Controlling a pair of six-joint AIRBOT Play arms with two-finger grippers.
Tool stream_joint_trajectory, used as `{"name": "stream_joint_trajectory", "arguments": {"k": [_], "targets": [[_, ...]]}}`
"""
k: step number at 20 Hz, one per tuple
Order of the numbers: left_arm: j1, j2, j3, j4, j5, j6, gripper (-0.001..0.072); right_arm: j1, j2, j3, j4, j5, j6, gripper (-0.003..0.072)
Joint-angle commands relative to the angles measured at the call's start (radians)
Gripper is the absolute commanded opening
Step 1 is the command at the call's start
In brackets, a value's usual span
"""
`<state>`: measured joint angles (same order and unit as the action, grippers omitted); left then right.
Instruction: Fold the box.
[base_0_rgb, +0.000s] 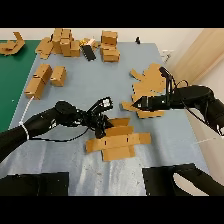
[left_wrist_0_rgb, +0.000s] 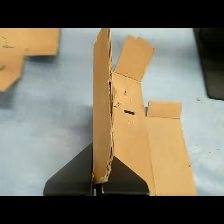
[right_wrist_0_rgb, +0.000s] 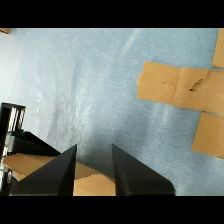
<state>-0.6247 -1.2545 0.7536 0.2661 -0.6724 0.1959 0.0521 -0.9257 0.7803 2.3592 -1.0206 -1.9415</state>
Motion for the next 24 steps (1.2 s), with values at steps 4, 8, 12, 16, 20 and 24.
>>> {"name": "stream_joint_trajectory", "arguments": {"k": [4, 8, 12, 16, 20, 24], "targets": [[-0.002, 0.0, 0.0, -0.046, 0.071, 0.1, 0.0013, 0.0, -0.004, -0.009, 0.001, 0.02, 0.0, 0.0343], [-0.003, -0.019, -0.002, -0.031, 0.026, 0.099, 0.0013, 0.0, -0.004, -0.009, 0.001, 0.026, 0.0, 0.0343], [-0.003, -0.064, -0.003, -0.034, 0.021, 0.092, 0.0013, 0.0, -0.004, -0.009, 0.001, 0.026, 0.0, 0.0343], [-0.005, -0.067, -0.014, -0.034, 0.005, 0.092, 0.0013, 0.0, -0.004, -0.009, 0.001, 0.026, 0.0, 0.0342], [-0.005, -0.067, -0.032, -0.034, -0.058, 0.087, 0.0013, 0.0, -0.004, -0.009, 0.001, 0.026, 0.0, 0.0343], [-0.005, -0.067, -0.032, -0.033, -0.119, 0.05, 0.0013, 0.0, -0.004, -0.009, 0.001, 0.026, -0.001, 0.0343]]}}
